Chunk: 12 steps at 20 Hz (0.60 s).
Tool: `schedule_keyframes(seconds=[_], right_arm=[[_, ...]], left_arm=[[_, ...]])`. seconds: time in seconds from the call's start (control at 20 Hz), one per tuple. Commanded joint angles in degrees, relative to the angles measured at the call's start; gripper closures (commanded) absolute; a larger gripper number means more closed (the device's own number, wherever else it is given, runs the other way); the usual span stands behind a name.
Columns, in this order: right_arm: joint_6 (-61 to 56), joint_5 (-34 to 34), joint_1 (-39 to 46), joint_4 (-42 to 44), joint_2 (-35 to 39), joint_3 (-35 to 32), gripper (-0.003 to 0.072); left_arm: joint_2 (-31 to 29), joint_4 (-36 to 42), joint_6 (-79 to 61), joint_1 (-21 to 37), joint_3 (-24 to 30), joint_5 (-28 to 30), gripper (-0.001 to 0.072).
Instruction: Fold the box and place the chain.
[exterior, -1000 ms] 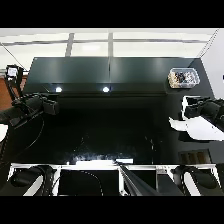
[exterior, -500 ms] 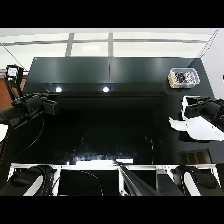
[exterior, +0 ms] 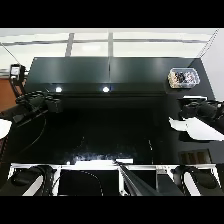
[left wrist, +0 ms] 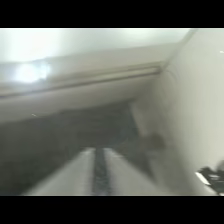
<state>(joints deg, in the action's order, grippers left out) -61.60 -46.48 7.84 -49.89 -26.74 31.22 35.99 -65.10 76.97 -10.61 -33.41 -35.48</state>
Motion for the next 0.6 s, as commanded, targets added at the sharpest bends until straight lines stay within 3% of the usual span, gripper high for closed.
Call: schedule_keyframes(seconds=[0.0,0.15,0.35,0.55], right_arm=[[-6.03,-3.21,-0.04,1.05,-0.35,-0.46,-0.0034],[-14.8,-4.79,0.0,-8.33,-1.09,-0.72,-0.0034],[-33.64,2.21,2.32,-29.64,-3.3,-0.46,-0.0034],[-35.26,5.46,16.13,-33.55,-10.84,1.44,-0.0034]], left_arm=[[3.96,7.74,0.31,0.0,0.0,-3.76,0.0001],[6.38,10.14,2.21,0.0,0.0,-7.26,0.0001],[6.82,10.14,3.23,0.07,0.0,-7.56,0.0003],[6.82,10.14,3.23,0.04,0.0,-8.24,0.0003]])
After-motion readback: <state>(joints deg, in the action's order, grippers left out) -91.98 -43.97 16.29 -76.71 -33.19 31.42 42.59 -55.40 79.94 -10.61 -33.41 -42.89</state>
